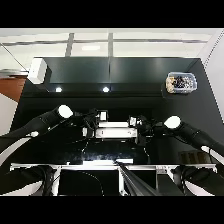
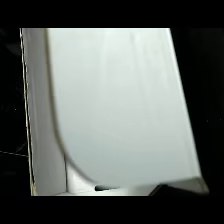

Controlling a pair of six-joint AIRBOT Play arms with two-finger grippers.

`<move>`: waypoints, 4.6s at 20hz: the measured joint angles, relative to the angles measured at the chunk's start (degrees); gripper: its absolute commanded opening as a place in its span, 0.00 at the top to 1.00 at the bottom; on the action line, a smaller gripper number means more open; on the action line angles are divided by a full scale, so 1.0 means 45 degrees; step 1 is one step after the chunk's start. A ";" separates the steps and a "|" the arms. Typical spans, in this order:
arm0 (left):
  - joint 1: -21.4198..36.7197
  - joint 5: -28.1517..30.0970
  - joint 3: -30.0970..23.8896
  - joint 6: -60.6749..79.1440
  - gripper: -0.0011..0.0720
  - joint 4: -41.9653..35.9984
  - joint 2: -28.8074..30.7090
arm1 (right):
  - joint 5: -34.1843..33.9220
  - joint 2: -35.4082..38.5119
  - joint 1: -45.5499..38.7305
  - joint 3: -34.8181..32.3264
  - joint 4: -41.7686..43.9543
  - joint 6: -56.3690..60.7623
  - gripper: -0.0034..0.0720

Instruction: Fold the box and place the chain.

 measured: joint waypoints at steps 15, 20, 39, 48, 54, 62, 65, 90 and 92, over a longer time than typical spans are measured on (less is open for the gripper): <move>0.0000 -0.0015 0.0000 0.0019 0.94 -0.0005 0.0000 | -0.0053 -0.0408 0.0000 -0.0010 0.0010 -0.0325 0.02; 0.0000 -0.0019 0.0000 0.0015 0.94 -0.0005 0.0000 | -0.0053 -0.0408 0.0000 -0.0010 0.0034 -0.0350 0.03; 0.0000 -0.0010 0.0000 0.0015 0.94 -0.0029 0.0000 | -0.0359 -0.0423 0.0374 -0.0024 -0.0219 -0.0267 0.25; 0.0000 -0.0019 0.0000 0.0000 0.94 -0.0039 0.0000 | -0.0457 -0.0423 0.0427 -0.0024 -0.0306 -0.0126 0.25; 0.0000 -0.0087 -0.0010 -0.0403 0.50 0.0078 0.0112 | -0.0471 -0.0423 0.0442 -0.0024 -0.0316 -0.0131 0.26; 0.0126 -0.0092 0.0015 -0.1195 0.03 0.0107 0.1132 | -0.0476 -0.0427 0.0442 -0.0024 -0.0330 -0.0136 0.25; 0.0418 -0.0185 0.0015 -0.2118 0.03 0.0787 0.1933 | -0.0476 -0.0423 0.0442 -0.0024 -0.0330 -0.0136 0.26; -0.1243 0.3589 -0.1175 -1.0501 0.94 -0.1904 0.2817 | -0.0486 -0.0427 0.0442 -0.0024 -0.0325 -0.0131 0.25; -0.1326 0.3842 -0.1180 -1.0452 0.94 -0.1957 0.2327 | -0.0486 -0.0427 0.0442 -0.0024 -0.0325 -0.0136 0.25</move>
